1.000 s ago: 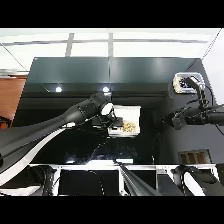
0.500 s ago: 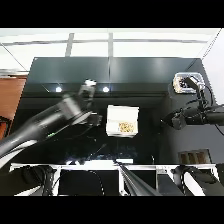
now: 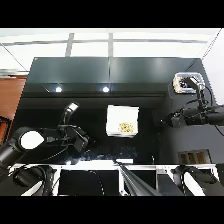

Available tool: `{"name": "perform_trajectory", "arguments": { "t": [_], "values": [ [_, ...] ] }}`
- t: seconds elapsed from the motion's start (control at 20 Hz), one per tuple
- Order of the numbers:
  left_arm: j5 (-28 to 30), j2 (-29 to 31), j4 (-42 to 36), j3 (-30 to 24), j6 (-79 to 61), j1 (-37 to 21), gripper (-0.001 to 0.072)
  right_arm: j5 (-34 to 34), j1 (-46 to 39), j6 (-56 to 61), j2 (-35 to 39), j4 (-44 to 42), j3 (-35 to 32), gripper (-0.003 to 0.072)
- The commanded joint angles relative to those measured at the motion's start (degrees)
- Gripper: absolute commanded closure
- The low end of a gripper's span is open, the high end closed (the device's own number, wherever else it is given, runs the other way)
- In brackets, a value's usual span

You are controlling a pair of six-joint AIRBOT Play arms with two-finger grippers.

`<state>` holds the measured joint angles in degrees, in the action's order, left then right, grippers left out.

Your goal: Fold the box and place the chain.

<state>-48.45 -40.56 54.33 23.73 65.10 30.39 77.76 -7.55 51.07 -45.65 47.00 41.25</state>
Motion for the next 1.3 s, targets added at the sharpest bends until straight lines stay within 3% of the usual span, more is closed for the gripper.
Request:
{"name": "perform_trajectory", "arguments": {
  "t": [0.0, 0.15, 0.3, 0.5, 0.6, 0.9, 1.25],
  "values": [
    [5.33, -2.71, -15.76, -4.17, -46.66, -2.56, 0.0002, 0.0, 0.07, 1.75, 0.02, -0.02, -0.02, 0.0437],
    [9.38, -10.69, -18.12, -2.12, -59.89, -3.19, 0.0001, 0.02, 0.07, 3.39, 0.02, -0.02, -0.02, 0.0437],
    [5.92, -22.71, -21.53, 4.48, -74.88, -3.87, 0.0, 0.17, 0.07, 5.2, 0.02, -0.04, -0.02, 0.0437],
    [8.7, -33.09, -21.53, 11.34, -78.88, -3.85, 0.0001, 0.5, 0.07, 5.6, 0.02, -0.04, -0.02, 0.0437],
    [5.77, -36.61, -21.59, 14.12, -78.84, -3.85, 0.0, 0.52, 0.07, 5.62, 0.02, -0.07, -0.02, 0.0437],
    [1.99, -40.72, -24.98, 17.68, -79.06, -3.85, 0.0001, 0.57, 0.07, 5.77, 0.02, -0.09, -0.02, 0.0437],
    [0.7, -40.81, -21.53, 17.75, -79.87, -3.8, 0.0002, 0.48, 0.07, 5.75, 0.02, -0.04, -0.02, 0.0437]
  ]
}}
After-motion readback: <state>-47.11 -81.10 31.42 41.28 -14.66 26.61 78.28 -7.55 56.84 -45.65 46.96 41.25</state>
